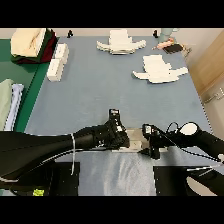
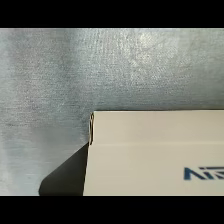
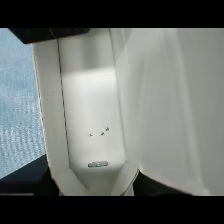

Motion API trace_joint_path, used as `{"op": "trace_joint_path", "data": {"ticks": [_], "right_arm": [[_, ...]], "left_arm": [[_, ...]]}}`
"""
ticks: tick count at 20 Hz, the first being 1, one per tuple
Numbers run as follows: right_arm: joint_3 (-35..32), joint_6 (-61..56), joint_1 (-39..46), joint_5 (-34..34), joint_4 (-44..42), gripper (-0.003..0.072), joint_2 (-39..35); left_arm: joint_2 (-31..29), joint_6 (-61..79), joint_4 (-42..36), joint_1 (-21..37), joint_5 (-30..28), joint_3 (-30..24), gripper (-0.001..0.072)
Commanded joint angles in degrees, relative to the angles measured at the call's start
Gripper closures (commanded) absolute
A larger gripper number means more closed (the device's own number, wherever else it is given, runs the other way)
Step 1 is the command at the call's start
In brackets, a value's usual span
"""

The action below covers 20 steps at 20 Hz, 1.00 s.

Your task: Fold the box.

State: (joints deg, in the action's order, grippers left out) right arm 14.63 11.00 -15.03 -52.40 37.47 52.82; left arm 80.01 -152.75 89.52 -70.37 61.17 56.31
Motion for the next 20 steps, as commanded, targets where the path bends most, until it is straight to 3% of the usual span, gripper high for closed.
{"op": "trace_joint_path", "data": {"ticks": [1, 2, 3, 4, 8, 13, 14, 15, 16, 20], "right_arm": [[0.0, 0.0, 0.0, 0.0, 0.0, 0.0179, 0.0], [0.0, 0.0, 0.0, 0.0, 0.0, 0.0179, 0.0], [0.0, 0.0, 0.0, 0.0, 0.0, 0.0179, 0.0], [0.0, 0.0, 0.0, 0.0, 0.0, 0.0179, 0.0], [0.0, 0.0, 0.0, 0.0, 0.0, 0.0179, 0.0], [0.0, 0.0, 0.0, 0.0, 0.0, 0.0179, 0.0], [0.0, 0.0, 0.0, 0.0, 0.0, 0.0179, 0.0], [0.0, 0.0, 0.0, 0.0, 0.0, 0.0178, 0.0], [0.0, 0.0, 0.0, 0.0, 0.0, 0.0179, 0.0], [0.0, 0.0, 0.0, 0.0, 0.0, 0.0179, 0.0]], "left_arm": [[0.0, 0.4, -0.5, 0.0, 1.0, 0.1, 0.0685], [0.0, 0.6, -1.3, 0.0, 1.0, 0.2, 0.0604], [0.0, 0.7, -1.6, 0.0, 1.0, 0.3, 0.0229], [0.0, 0.5, -2.4, 0.0, 1.0, 0.5, 0.0006], [-0.1, 0.8, -4.9, 0.1, 4.8, 2.3, 0.0009], [-0.9, 9.6, -5.1, 3.3, 18.9, 12.3, 0.0039], [-1.5, 11.5, -5.2, 4.5, 20.9, 13.9, 0.0288], [-2.2, 15.8, -5.9, 5.6, 22.3, 15.2, 0.0659], [-2.9, 21.2, -6.6, 6.4, 22.5, 15.7, 0.0688], [-3.4, 29.0, -4.7, 6.9, 20.9, 15.7, 0.0688]]}}
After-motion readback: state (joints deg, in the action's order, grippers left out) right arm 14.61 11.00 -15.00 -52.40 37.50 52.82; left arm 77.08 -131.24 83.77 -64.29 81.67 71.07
